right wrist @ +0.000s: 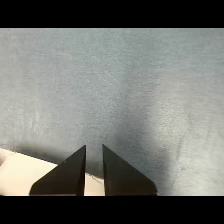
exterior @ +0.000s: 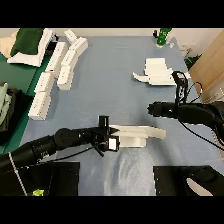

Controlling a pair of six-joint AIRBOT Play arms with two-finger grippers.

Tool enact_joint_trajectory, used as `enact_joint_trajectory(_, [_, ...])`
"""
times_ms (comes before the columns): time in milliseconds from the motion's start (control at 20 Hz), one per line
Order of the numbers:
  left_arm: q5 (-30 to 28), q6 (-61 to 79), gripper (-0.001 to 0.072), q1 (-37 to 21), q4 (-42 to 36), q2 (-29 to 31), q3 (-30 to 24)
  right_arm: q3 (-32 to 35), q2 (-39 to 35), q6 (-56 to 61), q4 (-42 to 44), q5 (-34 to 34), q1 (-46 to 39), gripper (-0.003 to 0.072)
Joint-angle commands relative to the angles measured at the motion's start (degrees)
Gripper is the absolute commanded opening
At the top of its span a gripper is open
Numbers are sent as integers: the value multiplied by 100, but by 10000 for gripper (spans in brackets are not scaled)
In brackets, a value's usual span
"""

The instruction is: Fold the box.

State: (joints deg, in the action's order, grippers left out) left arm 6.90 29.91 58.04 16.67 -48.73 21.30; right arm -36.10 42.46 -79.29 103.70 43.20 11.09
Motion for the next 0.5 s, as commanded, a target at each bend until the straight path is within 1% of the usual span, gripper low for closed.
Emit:
enact_joint_trajectory(0, [-769, -22, 11, 588, -149, -197, -407, -2, -4, 0, 46, -57, 7, 151])
enact_joint_trajectory(100, [-826, -297, 12, 662, -146, -297, -459, -2, -4, 0, 70, -57, 7, 151])
enact_joint_trajectory(200, [-855, -293, 13, 647, -146, -256, -426, -2, -4, 0, 72, -57, 7, 151])
enact_joint_trajectory(300, [-1001, -295, 14, 549, -146, -146, -304, -2, -4, 0, 72, -52, 7, 151])
enact_joint_trajectory(350, [-979, -297, 14, 415, -146, -87, -205, -2, -4, -2, 72, -50, 7, 151])
enact_joint_trajectory(400, [-820, -299, 14, 203, -149, -48, -70, -2, -4, 0, 72, -50, 7, 151])
enact_joint_trajectory(450, [-470, -326, 14, -61, -146, -50, 76, -2, -4, -2, 72, -50, 7, 151])
